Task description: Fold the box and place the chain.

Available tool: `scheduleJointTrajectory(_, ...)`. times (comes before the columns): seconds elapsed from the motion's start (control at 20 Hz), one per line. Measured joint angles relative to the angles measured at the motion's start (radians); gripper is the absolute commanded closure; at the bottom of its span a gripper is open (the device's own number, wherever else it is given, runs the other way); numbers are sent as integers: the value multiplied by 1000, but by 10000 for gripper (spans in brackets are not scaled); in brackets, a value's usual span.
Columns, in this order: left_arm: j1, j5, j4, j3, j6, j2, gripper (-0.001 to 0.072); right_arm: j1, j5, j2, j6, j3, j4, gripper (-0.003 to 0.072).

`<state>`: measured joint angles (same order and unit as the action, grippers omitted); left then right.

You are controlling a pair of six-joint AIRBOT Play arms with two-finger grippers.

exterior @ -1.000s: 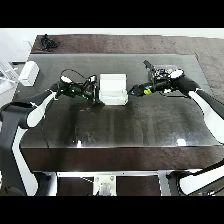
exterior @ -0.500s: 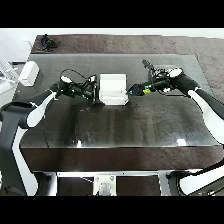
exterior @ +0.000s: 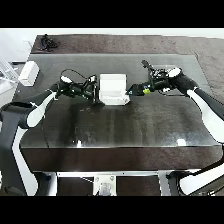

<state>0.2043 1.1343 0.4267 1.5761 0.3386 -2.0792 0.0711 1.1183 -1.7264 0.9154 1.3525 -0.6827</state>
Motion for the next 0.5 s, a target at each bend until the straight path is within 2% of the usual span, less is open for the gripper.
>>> scheduleJointTrajectory(0.25, 0, 0, 0, 0, 0, 0, 338, 23, 0, -3, 21, 27, -13, 251)
scheduleJointTrajectory(0.4, 0, 0, 0, 0, 0, 0, 338, 51, 1, -5, 76, 51, -85, 209)
scheduleJointTrajectory(0.5, 0, 0, 0, 0, 0, 0, 339, 72, 3, -5, 118, 69, -150, 210)
